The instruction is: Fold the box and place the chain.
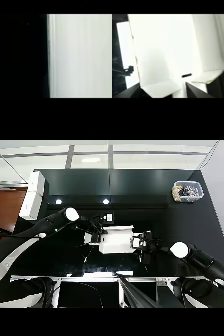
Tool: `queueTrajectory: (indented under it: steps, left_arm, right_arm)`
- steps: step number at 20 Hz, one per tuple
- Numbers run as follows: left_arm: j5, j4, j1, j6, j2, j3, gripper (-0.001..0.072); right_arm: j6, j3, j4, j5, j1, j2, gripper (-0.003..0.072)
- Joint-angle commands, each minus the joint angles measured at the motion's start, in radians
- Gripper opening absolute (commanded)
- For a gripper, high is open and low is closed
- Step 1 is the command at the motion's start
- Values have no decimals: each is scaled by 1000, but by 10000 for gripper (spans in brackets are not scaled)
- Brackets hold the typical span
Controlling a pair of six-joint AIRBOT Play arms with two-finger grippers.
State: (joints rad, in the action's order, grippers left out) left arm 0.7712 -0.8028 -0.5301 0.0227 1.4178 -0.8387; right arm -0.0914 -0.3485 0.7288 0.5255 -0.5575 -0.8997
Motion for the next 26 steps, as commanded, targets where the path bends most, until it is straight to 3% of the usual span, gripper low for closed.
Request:
queueTrajectory:
  steps: [1,7,9,14,20,26]
  left_arm:
    - [-1,0,0,-1,1,0,28]
    - [-1,0,0,-1,1,0,28]
    - [-1,0,0,-1,1,0,28]
    - [-1,0,0,-1,1,0,28]
    - [-2,0,0,-1,1,0,28]
    - [-4,0,0,-1,1,0,28]
  right_arm:
    - [16,-26,10,-72,-11,-3,637]
    - [39,-103,39,32,55,-3,635]
    - [124,-105,-35,85,99,-10,634]
    - [327,-130,-271,82,158,-109,635]
    - [453,-135,-414,176,237,-192,635]
    - [497,-134,-426,229,238,-238,635]
